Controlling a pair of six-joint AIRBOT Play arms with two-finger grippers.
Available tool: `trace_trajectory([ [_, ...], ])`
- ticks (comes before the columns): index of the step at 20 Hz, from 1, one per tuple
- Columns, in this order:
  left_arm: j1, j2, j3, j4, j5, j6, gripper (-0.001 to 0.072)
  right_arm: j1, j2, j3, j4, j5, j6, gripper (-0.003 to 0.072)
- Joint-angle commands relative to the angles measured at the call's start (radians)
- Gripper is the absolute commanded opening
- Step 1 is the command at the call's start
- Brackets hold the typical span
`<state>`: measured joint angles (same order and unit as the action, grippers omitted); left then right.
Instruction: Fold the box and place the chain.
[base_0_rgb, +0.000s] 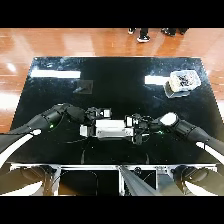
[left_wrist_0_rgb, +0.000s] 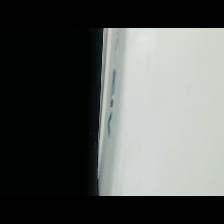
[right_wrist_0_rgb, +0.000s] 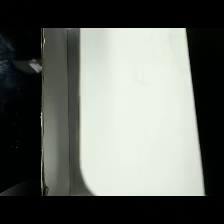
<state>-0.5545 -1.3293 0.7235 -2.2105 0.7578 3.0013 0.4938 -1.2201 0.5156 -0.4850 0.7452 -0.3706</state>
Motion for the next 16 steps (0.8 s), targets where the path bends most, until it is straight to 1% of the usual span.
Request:
trace_trajectory([
  [1, 0.0, 0.0, 0.001, -0.001, -0.01, -0.001, 0.0022, 0.001, -0.012, 0.001, 0.015, -0.025, 0.024, 0.0695],
  [6, 0.0, 0.0, 0.001, 0.0, -0.01, -0.001, 0.0023, 0.008, -0.016, 0.002, 0.012, -0.043, 0.039, 0.0695],
  [9, 0.0, 0.0, 0.001, -0.001, -0.01, -0.001, 0.0023, 0.032, -0.018, 0.002, -0.015, -0.075, 0.064, 0.0695],
  [12, 0.0, 0.0, 0.001, 0.0, -0.01, -0.001, 0.0022, 0.032, -0.018, 0.002, -0.029, -0.076, 0.076, 0.0694],
  [13, 0.0, 0.0, 0.001, 0.0, -0.01, -0.001, 0.0022, 0.032, -0.018, 0.002, -0.044, -0.076, 0.09, 0.0665],
  [16, 0.0, 0.0, 0.0, 0.0, -0.01, -0.001, 0.0022, 0.032, -0.019, 0.002, -0.059, -0.076, 0.107, 0.0667],
])
